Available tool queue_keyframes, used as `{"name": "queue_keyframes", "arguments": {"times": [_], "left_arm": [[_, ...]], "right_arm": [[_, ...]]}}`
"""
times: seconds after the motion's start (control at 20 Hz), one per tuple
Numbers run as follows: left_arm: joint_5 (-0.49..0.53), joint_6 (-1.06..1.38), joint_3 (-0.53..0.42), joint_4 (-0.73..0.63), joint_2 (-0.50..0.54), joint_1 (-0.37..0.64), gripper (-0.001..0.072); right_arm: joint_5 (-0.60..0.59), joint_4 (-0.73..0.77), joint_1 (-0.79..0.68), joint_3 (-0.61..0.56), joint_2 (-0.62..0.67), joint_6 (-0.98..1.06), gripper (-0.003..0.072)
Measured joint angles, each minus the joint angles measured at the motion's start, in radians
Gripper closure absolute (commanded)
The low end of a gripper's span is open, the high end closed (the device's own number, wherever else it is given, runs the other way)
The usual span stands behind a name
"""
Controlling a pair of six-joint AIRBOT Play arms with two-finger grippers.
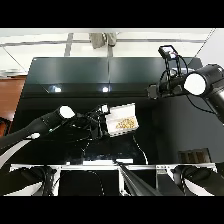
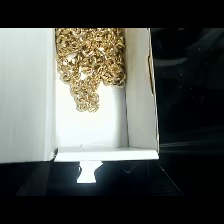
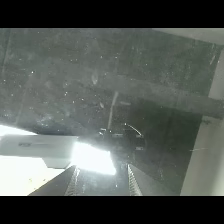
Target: Fold the box and place the chain.
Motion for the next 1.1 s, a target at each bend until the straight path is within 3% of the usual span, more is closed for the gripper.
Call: {"name": "queue_keyframes", "arguments": {"times": [0.5,0.55,0.65,0.7,0.75,0.9,0.95,1.0,1.1], "left_arm": [[0.031,0.195,0.001,-0.057,-0.018,-0.003,0.0001],[0.033,0.214,0.001,-0.069,-0.023,-0.003,0.0034],[0.032,0.239,0.005,-0.088,-0.032,-0.003,0.0314],[0.033,0.248,0.008,-0.092,-0.035,-0.002,0.0402],[0.029,0.254,0.013,-0.092,-0.037,0.002,0.0436],[0.01,0.26,0.039,-0.068,-0.037,0.032,0.0436],[-0.01,0.259,0.05,-0.053,-0.037,0.05,0.0436],[-0.03,0.258,0.058,-0.041,-0.037,0.068,0.0436],[-0.06,0.256,0.069,-0.015,-0.037,0.106,0.0436]], "right_arm": [[-0.002,0.0,0.0,0.0,0.0,0.003,0.0306],[-0.005,0.0,0.0,0.0,0.0,0.004,0.0306],[-0.009,0.0,0.0,0.0,0.0,0.004,0.0306],[-0.012,0.0,0.0,0.0,0.0,0.004,0.0306],[-0.013,0.0,0.0,0.0,0.0,0.004,0.0306],[-0.029,0.001,0.0,0.0,-0.003,0.004,0.0303],[-0.039,0.002,0.0,0.0,-0.008,0.004,0.0262],[-0.055,0.01,0.0,0.0,-0.016,0.005,0.0088],[-0.096,0.054,-0.002,0.0,-0.045,-0.013,0.0063]]}}
